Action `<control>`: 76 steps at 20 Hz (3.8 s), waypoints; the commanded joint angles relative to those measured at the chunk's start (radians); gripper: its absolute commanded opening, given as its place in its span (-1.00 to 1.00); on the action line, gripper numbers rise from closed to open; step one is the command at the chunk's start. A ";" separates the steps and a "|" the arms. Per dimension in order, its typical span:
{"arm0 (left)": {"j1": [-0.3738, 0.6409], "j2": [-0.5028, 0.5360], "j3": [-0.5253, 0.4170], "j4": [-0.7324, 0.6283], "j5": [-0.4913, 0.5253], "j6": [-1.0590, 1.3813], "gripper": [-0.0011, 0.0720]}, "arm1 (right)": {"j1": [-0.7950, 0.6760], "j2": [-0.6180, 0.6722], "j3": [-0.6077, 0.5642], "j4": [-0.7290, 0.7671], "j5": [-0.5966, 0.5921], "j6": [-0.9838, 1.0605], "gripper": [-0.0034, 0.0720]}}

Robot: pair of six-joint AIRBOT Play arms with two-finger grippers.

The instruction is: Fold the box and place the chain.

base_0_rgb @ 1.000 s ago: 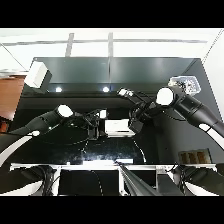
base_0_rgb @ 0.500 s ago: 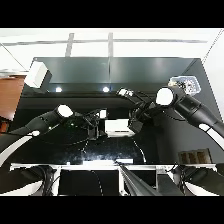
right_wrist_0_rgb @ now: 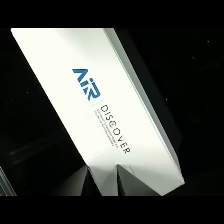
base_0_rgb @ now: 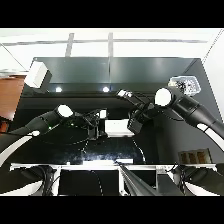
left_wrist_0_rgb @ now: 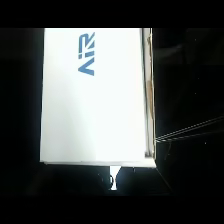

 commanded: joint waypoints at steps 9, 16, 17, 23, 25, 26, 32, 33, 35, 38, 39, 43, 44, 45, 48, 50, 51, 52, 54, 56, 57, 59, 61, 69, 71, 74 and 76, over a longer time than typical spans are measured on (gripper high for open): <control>-0.001 -0.001 -0.001 0.000 -0.001 0.000 0.16 | 0.024 -0.014 0.002 0.000 0.013 0.015 -0.38; -0.001 -0.001 -0.001 0.000 -0.001 0.000 0.16 | -0.111 0.131 0.014 0.000 0.142 0.171 -0.38; -0.001 -0.001 -0.001 0.000 -0.001 0.000 0.16 | -0.148 0.142 0.006 0.005 0.167 0.217 -0.39; -0.001 -0.001 -0.001 0.000 -0.001 0.000 0.16 | -0.226 0.136 -0.245 0.496 -0.042 0.299 -0.85; -0.001 -0.001 -0.001 0.000 -0.001 0.000 0.16 | -0.200 0.109 -0.286 0.602 -0.108 0.299 -0.85; -0.001 -0.001 -0.001 0.000 -0.001 0.000 0.16 | -0.182 0.090 -0.286 0.621 -0.129 0.300 -0.85; -0.001 -0.001 -0.001 0.000 -0.001 0.000 0.16 | -0.140 -0.002 -0.286 0.642 -0.175 0.302 -0.85; -0.001 -0.001 -0.001 0.000 -0.001 0.000 0.16 | -0.140 -0.007 -0.286 0.628 -0.179 0.302 -0.85; -0.001 -0.001 -0.001 0.000 -0.001 0.000 0.16 | -0.140 -0.013 -0.286 0.592 -0.179 0.318 -0.85; -0.001 -0.001 -0.001 0.000 -0.001 0.000 0.16 | -0.140 -0.037 -0.286 0.555 -0.187 0.325 -0.85; -0.001 -0.001 -0.001 0.000 -0.001 0.000 0.16 | -0.140 -0.046 -0.286 0.552 -0.195 0.325 -0.85; -0.001 -0.001 -0.001 0.000 -0.001 0.000 0.16 | -0.140 -0.059 -0.286 0.546 -0.201 0.325 -0.85; -0.001 -0.001 -0.001 0.000 -0.001 0.000 0.16 | -0.140 -0.059 -0.286 0.545 -0.201 0.324 -0.85; -0.001 -0.001 -0.001 0.000 -0.001 0.000 0.16 | -0.140 -0.059 -0.286 0.545 -0.201 0.323 -0.85; -0.001 -0.001 -0.001 0.000 -0.001 0.000 0.16 | -0.141 -0.054 -0.279 0.564 -0.189 0.293 -0.85; -0.001 -0.001 -0.001 0.000 0.000 0.000 0.16 | -0.143 -0.034 -0.238 0.579 -0.150 0.259 -0.85; -0.001 -0.001 -0.001 0.000 0.000 0.000 0.16 | -0.147 -0.012 -0.208 0.578 -0.129 0.256 -0.85; 0.000 -0.001 -0.001 0.000 0.000 0.000 0.17 | -0.158 0.014 -0.181 0.575 -0.105 0.256 -0.85; 0.000 0.001 0.000 0.000 0.001 0.000 0.18 | -0.210 0.085 -0.143 0.567 -0.058 0.257 -0.85; 0.000 0.010 0.000 0.002 0.004 0.000 0.22 | -0.301 0.167 -0.141 0.563 -0.019 0.260 -0.85; 0.002 0.020 0.000 0.015 0.004 -0.001 0.74 | -0.354 0.205 -0.141 0.556 0.009 0.262 -0.85; 0.005 0.058 0.000 0.039 0.024 -0.057 0.96 | -0.447 0.270 -0.141 0.515 0.062 0.287 -0.85; 0.006 0.119 0.000 0.137 0.030 -0.142 0.97 | -0.523 0.322 -0.141 0.446 0.113 0.308 -0.85; 0.009 0.289 0.018 0.152 -0.087 -0.352 0.96 | -0.635 0.375 -0.142 0.357 0.139 0.313 -0.85; -0.011 0.253 0.058 0.133 -0.067 -0.352 0.96 | -0.635 0.375 -0.143 0.354 0.129 0.313 -0.85; -0.068 0.154 0.132 0.123 -0.042 -0.351 0.96 | -0.635 0.375 -0.143 0.324 0.129 0.313 -0.85; -0.099 0.072 0.184 0.122 -0.042 -0.351 0.96 | -0.635 0.375 -0.143 0.309 0.130 0.313 -0.85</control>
